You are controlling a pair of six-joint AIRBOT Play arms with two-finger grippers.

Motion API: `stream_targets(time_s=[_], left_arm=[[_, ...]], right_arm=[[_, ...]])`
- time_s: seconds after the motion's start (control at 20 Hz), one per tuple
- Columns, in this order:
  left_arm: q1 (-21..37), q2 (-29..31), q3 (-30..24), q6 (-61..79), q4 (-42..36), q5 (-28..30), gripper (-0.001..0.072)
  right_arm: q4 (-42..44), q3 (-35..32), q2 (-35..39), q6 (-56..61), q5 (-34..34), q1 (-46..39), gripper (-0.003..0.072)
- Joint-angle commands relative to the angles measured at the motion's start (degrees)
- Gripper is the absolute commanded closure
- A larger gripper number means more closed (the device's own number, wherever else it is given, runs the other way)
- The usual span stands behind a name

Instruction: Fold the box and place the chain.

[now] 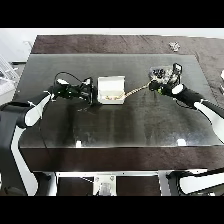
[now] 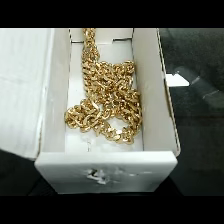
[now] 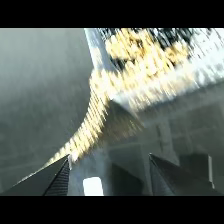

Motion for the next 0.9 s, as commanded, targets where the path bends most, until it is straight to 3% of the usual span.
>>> stream_targets(time_s=[0.0,0.05,0.1,0.4,0.6,0.65,0.85], left_arm=[[0.0,0.0,0.0,0.0,0.0,0.0,0.0167],[0.0,0.0,0.0,0.0,0.0,0.0,0.0167],[0.0,0.0,0.0,0.0,0.0,0.0,0.0167],[0.0,0.0,0.0,0.0,0.0,0.0,0.0167],[0.0,0.0,0.0,0.0,0.0,0.0,0.0167],[0.0,0.0,0.0,0.0,0.0,0.0,0.0167],[0.0,0.0,0.0,0.0,0.0,0.0,0.0167]], right_arm=[[1.9,5.0,-4.0,0.1,-0.3,0.8,0.0119],[1.8,6.1,-5.0,0.1,-0.3,1.0,0.0130],[1.8,7.0,-5.9,0.1,-0.1,1.2,0.0190],[2.7,10.0,-9.6,0.0,0.0,1.8,0.0226],[2.7,10.6,-9.5,0.0,-1.1,1.8,0.0644],[2.7,10.6,-9.4,0.0,-1.3,1.8,0.0681],[2.6,10.6,-5.3,-1.8,-0.9,3.1,0.0682]])
